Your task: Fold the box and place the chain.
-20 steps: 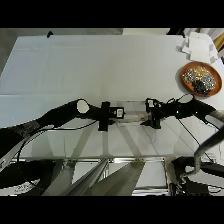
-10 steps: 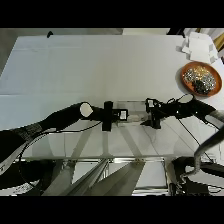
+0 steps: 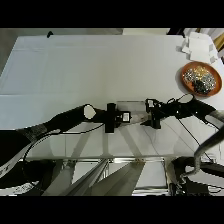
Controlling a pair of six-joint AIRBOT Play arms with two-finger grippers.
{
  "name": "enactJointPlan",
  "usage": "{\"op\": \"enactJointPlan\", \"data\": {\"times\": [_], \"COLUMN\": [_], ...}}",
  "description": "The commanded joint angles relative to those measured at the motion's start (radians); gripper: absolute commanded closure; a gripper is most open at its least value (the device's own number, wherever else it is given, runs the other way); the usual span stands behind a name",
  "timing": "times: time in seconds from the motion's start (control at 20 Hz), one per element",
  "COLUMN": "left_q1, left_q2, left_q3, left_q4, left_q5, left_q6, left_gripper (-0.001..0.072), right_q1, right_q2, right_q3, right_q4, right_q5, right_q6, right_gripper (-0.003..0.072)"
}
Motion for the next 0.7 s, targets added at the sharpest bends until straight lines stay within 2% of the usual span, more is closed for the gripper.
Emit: {"op": "enactJointPlan", "data": {"times": [0.0, 0.2, 0.25, 0.4, 0.45, 0.65], "left_q1": [-0.011, -0.009, -0.006, 0.017, 0.029, 0.103], "left_q2": [-0.020, -0.014, -0.006, 0.045, 0.066, 0.158], "left_q3": [0.000, 0.000, 0.000, 0.000, 0.000, 0.000], "left_q4": [-0.018, -0.018, -0.018, -0.005, 0.015, 0.192], "left_q5": [0.028, 0.028, 0.026, 0.005, -0.010, -0.111], "left_q6": [0.002, -0.011, -0.017, -0.081, -0.112, -0.348], "left_gripper": [0.0289, 0.0295, 0.0331, 0.0591, 0.0633, 0.0642], "right_q1": [0.000, 0.000, 0.000, 0.000, 0.000, 0.000], "right_q2": [0.000, 0.000, 0.000, 0.000, 0.000, 0.000], "right_q3": [0.000, 0.000, 0.000, 0.000, 0.000, 0.000], "right_q4": [0.002, 0.002, 0.002, 0.002, 0.002, 0.002], "right_q5": [0.000, 0.000, 0.000, 0.000, 0.000, 0.001], "right_q6": [0.003, 0.003, 0.003, 0.003, 0.003, 0.003], "right_gripper": [0.0231, 0.0231, 0.0231, 0.0231, 0.0231, 0.0231]}}
